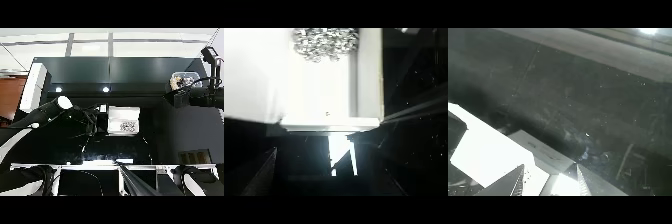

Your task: Fold the box and place the chain.

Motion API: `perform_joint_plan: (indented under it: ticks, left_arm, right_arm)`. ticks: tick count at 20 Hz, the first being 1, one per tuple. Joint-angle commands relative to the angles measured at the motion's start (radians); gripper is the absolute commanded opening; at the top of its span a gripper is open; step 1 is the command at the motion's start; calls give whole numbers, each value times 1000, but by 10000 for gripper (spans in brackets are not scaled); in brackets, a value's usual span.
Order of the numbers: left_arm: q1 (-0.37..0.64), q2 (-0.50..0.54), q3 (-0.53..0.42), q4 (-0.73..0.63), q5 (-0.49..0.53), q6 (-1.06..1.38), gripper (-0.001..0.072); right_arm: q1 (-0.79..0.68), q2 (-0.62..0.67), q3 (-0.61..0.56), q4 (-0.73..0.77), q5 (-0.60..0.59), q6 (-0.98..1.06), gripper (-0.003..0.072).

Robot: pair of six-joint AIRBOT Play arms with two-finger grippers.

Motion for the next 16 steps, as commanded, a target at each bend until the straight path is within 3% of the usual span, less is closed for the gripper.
perform_joint_plan:
  ticks: [1, 16]
  left_arm:
    - [-14, -21, 0, -46, 14, 31, 716]
    - [-63, -58, 0, -152, 118, 31, 715]
  right_arm:
    - [14, 1, 1, 1, -5, -13, 386]
    - [40, -21, -36, -23, -12, -22, 386]
